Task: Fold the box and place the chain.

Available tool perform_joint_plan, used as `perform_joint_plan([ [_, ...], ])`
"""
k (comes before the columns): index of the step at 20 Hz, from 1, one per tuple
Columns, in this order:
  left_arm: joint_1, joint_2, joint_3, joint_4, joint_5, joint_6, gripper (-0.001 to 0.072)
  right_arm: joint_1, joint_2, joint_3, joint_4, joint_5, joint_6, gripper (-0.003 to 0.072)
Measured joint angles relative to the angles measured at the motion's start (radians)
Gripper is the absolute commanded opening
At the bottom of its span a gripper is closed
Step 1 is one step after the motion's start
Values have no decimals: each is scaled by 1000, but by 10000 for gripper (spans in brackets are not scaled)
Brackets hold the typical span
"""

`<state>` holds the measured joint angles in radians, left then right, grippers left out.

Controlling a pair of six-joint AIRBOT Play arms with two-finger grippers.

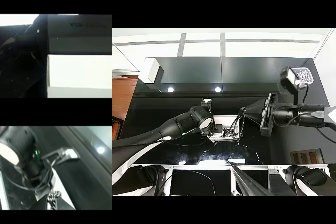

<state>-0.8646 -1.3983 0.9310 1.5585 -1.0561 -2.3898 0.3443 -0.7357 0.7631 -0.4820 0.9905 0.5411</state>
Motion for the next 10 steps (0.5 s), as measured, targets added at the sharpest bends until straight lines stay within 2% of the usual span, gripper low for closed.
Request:
perform_joint_plan([
  [6, 0, 0, 0, 0, 0, 0, 32, 48, -23, 31, 40, -39, 37, 42],
  [10, 0, 0, 0, 0, 0, 0, 32, 58, -27, 109, 60, -59, 74, 42],
])
